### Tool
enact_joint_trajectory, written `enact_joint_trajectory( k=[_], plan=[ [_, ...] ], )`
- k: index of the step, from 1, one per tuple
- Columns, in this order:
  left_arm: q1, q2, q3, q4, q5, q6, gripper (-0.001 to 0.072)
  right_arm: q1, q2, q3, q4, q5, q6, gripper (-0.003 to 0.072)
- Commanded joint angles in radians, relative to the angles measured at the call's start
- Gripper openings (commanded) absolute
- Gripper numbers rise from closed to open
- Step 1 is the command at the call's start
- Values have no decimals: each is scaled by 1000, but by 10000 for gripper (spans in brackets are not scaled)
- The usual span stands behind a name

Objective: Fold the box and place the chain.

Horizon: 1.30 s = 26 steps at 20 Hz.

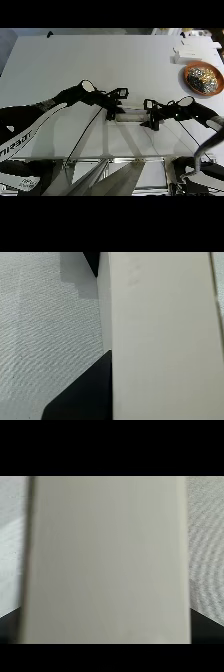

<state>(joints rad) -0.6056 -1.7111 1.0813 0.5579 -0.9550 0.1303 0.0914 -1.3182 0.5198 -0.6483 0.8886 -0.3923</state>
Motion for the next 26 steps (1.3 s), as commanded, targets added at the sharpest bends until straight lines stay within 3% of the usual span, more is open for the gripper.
enact_joint_trajectory(
  k=[1, 8, 9, 11, 12, 19, 26],
  plan=[
    [0, 0, 0, 0, 1, 0, 1, 0, -2, 0, -3, -14, 3, 335],
    [1, 5, 0, 1, 0, -2, 1, 0, -1, 0, -4, -14, -2, 339],
    [1, 10, -1, 1, 0, -2, 46, 0, -1, 0, -3, -12, -1, 339],
    [2, 27, 0, 3, 1, -2, 250, 0, -1, 0, -3, -12, -1, 339],
    [2, 36, 0, 12, 2, -3, 280, 0, -1, 0, -4, -12, -1, 339],
    [21, 93, 0, 198, -2, -195, 280, 0, 0, 0, -3, -10, -1, 339],
    [34, 235, 0, 335, -52, -386, 279, 0, 0, 0, -3, -10, -1, 339]
  ],
)
